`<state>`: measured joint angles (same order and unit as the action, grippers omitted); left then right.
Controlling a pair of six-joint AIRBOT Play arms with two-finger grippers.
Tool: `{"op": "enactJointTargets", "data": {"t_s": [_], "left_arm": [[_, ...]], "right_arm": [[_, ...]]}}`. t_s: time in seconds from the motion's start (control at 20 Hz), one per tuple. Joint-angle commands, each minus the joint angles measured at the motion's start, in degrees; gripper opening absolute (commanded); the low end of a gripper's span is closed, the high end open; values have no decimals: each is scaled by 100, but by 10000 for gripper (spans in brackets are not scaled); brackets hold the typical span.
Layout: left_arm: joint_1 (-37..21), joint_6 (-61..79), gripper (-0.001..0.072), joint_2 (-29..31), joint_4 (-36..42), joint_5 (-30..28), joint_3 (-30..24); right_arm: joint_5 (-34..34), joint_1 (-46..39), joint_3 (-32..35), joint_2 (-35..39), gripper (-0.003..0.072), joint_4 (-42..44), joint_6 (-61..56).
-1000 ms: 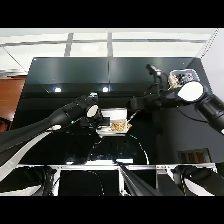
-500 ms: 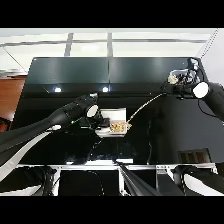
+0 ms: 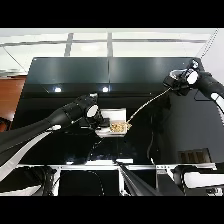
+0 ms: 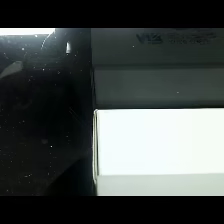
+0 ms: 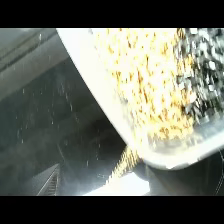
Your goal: Fold the box and place the chain.
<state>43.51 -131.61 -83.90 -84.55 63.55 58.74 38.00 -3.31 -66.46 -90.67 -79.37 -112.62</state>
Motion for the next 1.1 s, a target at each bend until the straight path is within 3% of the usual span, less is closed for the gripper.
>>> {"op": "enactJointTargets", "data": {"t_s": [0.0, 0.1, 0.15, 0.3, 0.45, 0.6, 0.8, 1.05], "left_arm": [[-2, 2, 29, 0, 0, -2, 2], [-2, 2, 29, 0, 2, -2, 2], [-2, 2, 29, 0, 0, -2, 2], [-2, 2, 29, 0, 0, 2, 2], [-2, 2, 29, 0, 2, 4, 2], [-2, 2, 29, 0, 2, 4, 2], [-2, 2, 29, 0, 2, 7, 2], [-2, 2, 29, 0, 2, 9, 2]], "right_arm": [[339, -15, -245, -341, 365, -28, -87], [544, -17, -247, -356, 99, -76, 103], [638, -20, -247, -323, 6, -63, 271], [717, -11, -271, 179, 8, 24, 914], [988, 13, -273, 1480, 8, 157, 2190], [1460, 55, -275, 3034, 7, 184, 2612], [1202, 127, -393, 4656, 8, 1425, 3233], [1600, 476, -1252, 5053, 8, 2063, 3364]]}}
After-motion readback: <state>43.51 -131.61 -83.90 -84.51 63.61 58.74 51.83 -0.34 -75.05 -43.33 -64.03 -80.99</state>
